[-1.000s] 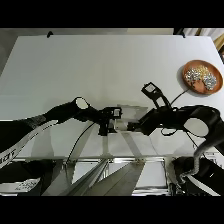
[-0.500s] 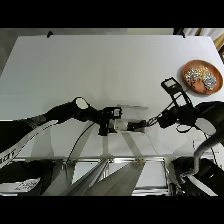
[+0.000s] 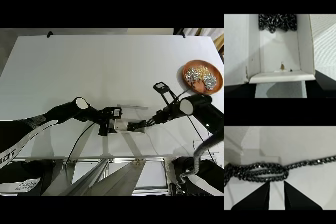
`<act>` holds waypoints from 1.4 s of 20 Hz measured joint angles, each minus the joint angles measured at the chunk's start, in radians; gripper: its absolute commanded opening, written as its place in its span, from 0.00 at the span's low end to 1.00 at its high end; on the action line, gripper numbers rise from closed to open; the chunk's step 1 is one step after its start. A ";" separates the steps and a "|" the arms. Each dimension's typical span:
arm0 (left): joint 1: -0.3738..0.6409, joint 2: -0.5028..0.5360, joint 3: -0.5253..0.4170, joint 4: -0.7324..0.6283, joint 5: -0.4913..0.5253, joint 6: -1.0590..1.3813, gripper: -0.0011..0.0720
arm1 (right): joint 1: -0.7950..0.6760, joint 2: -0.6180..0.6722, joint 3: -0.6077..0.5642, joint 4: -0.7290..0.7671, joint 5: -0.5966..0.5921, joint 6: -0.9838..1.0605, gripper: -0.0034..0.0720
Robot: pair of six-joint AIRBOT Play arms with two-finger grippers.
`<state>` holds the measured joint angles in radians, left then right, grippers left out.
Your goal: Fold the box and place the chain.
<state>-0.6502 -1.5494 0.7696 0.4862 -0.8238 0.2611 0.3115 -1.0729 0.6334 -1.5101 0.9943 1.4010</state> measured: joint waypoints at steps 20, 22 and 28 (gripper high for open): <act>0.000 0.000 0.000 0.000 0.000 0.000 0.56 | -0.008 -0.117 -0.002 -0.042 -0.109 -0.040 0.07; 0.000 0.000 0.000 0.000 0.000 0.000 0.56 | -0.008 -0.116 -0.002 -0.042 -0.103 -0.040 0.07; 0.000 0.000 0.000 0.000 0.000 0.000 0.56 | -0.008 -0.046 0.026 -0.039 -0.028 -0.037 0.07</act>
